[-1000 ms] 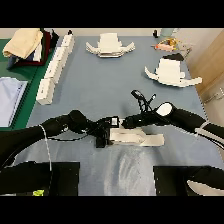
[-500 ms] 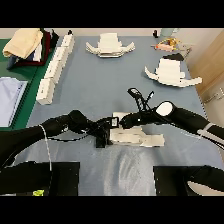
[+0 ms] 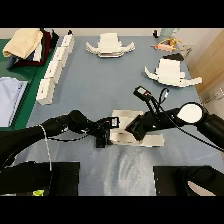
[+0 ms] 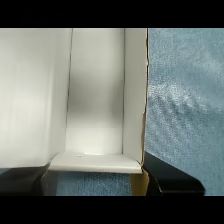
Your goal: Fold the box.
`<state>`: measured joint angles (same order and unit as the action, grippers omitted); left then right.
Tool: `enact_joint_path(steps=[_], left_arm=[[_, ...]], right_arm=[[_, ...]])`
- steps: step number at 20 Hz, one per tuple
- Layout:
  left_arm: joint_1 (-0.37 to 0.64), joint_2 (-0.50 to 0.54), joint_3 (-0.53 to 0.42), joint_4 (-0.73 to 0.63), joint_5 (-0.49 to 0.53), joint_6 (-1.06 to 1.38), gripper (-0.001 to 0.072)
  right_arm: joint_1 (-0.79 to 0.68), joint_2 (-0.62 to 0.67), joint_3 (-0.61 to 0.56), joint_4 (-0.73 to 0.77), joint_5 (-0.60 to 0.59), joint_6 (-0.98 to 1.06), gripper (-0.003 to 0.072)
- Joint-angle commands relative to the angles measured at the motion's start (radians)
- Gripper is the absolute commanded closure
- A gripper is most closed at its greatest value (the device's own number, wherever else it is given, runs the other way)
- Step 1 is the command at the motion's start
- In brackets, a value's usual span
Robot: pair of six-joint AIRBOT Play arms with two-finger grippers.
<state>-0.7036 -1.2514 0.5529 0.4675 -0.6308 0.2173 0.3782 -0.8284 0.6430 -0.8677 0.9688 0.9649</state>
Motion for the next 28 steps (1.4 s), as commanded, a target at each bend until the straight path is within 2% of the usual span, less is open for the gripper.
enact_joint_path(steps=[1,4,6,8,9,12,14,17,22,23,24,26,27,28], left_arm=[[0.0,0.0,0.0,0.0,0.0,-0.001,0.0298],[0.0,0.0,0.0,0.0,0.0,-0.001,0.0298],[0.0,0.0,0.0,0.0,0.0,-0.001,0.0298],[0.0,0.0,0.0,0.0,0.0,-0.001,0.0298],[0.0,0.0,0.0,0.0,0.0,-0.001,0.0298],[0.0,0.0,0.0,0.0,0.0,-0.001,0.0298],[0.0,0.0,0.0,0.0,0.0,-0.001,0.0298],[0.0,0.0,0.0,0.0,0.0,-0.001,0.0298],[0.0,0.0,0.0,0.0,0.0,-0.001,0.0298],[0.0,0.0,0.0,0.0,0.0,-0.001,0.0298],[0.0,0.0,0.0,0.0,0.0,-0.001,0.0298],[0.0,0.0,0.0,0.0,0.0,-0.001,0.0298],[0.0,0.0,0.0,0.0,0.0,-0.001,0.0298],[0.0,0.0,0.0,0.0,0.0,-0.001,0.0298]], right_arm=[[0.0,0.103,-0.055,-0.111,0.189,-0.014,0.0427],[0.0,0.183,-0.112,-0.25,0.211,-0.037,0.0216],[0.0,0.203,-0.145,-0.376,0.192,-0.064,0.0205],[0.0,0.198,-0.182,-0.488,0.159,-0.16,0.006],[0.0,0.198,-0.203,-0.525,0.127,-0.192,0.0036],[0.0,0.198,-0.266,-0.527,-0.039,-0.262,0.0035],[0.0,0.184,-0.289,-0.444,-0.135,-0.308,0.0036],[0.003,0.144,-0.289,-0.34,-0.148,-0.352,0.0035],[0.004,0.085,-0.289,-0.329,-0.219,-0.445,0.0051],[0.004,0.075,-0.289,-0.328,-0.229,-0.454,0.0086],[0.004,0.067,-0.289,-0.325,-0.23,-0.454,0.0221],[0.004,0.066,-0.289,-0.321,-0.229,-0.455,0.0253],[0.004,0.066,-0.289,-0.32,-0.229,-0.455,0.0307],[0.004,0.066,-0.289,-0.319,-0.229,-0.456,0.0392]])
